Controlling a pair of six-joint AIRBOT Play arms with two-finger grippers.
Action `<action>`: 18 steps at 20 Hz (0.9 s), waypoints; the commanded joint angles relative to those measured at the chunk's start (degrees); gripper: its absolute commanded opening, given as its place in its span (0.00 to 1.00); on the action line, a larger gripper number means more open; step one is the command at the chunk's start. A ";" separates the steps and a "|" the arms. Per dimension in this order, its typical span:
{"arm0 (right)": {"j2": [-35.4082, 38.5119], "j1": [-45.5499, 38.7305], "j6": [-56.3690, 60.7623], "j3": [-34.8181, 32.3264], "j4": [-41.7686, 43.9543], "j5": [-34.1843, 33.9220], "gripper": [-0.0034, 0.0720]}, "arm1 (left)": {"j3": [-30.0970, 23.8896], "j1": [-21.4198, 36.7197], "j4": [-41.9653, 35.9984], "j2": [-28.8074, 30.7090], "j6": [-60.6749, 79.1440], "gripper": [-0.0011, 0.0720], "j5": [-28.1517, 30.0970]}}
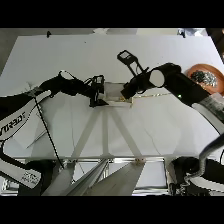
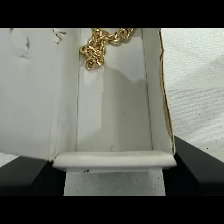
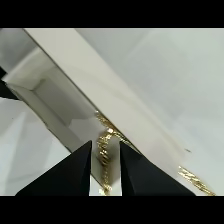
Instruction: Fold the box and place the chain.
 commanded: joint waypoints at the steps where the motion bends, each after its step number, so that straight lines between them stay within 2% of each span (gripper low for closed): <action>1: 4.83 -5.53 1.79 0.04 -6.54 4.96 0.32 | 0.00 0.00 0.00 0.00 0.02 0.46 0.00; 2: 6.40 -8.90 3.61 0.04 -8.44 5.99 0.33 | 0.00 0.00 0.00 0.00 0.02 0.46 0.00; 4: 8.09 -17.07 5.70 0.04 -10.08 8.59 0.45 | 0.00 0.00 0.00 0.00 0.00 0.46 0.00; 6: 7.96 -26.23 6.82 0.02 -9.92 11.08 0.46 | 0.00 0.00 0.00 0.00 0.00 0.46 -0.02; 7: 7.76 -30.47 7.48 0.04 -9.77 10.99 0.50 | 0.00 0.00 0.00 0.00 -0.02 0.46 -0.02; 8: 7.58 -34.71 7.78 0.02 -9.68 10.29 0.58 | 0.00 0.00 -0.04 0.00 -0.02 0.46 -0.02; 13: 2.91 -48.33 7.69 0.04 -8.90 8.50 0.61 | 0.00 0.00 -4.98 0.00 -0.39 0.46 -0.02; 18: -5.46 -52.81 7.78 0.04 -8.13 3.61 0.62 | 0.00 0.00 -7.28 0.00 -0.37 0.46 0.00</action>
